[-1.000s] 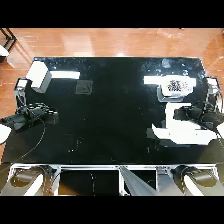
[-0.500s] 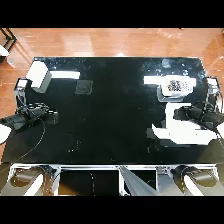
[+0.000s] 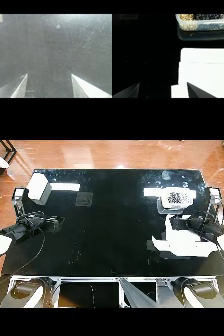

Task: Fold the box and place the chain.

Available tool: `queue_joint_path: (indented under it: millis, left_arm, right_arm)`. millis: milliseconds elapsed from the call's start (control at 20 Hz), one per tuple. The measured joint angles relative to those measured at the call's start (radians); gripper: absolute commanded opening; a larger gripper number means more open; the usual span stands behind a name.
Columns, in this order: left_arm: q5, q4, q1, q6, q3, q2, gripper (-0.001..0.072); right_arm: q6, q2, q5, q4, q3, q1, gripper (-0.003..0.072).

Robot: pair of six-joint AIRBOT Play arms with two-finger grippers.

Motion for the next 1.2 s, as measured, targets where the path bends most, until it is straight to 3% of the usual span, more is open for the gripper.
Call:
queue_joint_path:
  millis: [200,450,750,950,1200]
  left_arm:
    - [0.01,-0.006,0.0,-0.008,0.0,-0.008,0.063]
    - [0.018,-0.005,0.0,-0.011,0.0,-0.01,0.063]
    - [0.021,-0.002,0.0,-0.011,0.0,-0.01,0.0631]
    - [0.021,-0.002,0.0,-0.012,0.0,-0.01,0.063]
    - [0.025,-0.002,0.0,-0.012,0.0,-0.01,0.063]
  right_arm:
    - [0.052,-0.052,0.061,-0.105,0.004,-0.195,0.0705]
    - [-0.002,-0.226,0.145,-0.114,0.097,-0.665,0.0705]
    - [-0.292,-0.499,0.367,0.15,0.264,-1.136,0.0705]
    - [-0.475,-0.701,0.531,0.282,0.362,-1.291,0.0704]
    - [-0.574,-0.946,0.693,0.41,0.491,-1.325,0.0704]
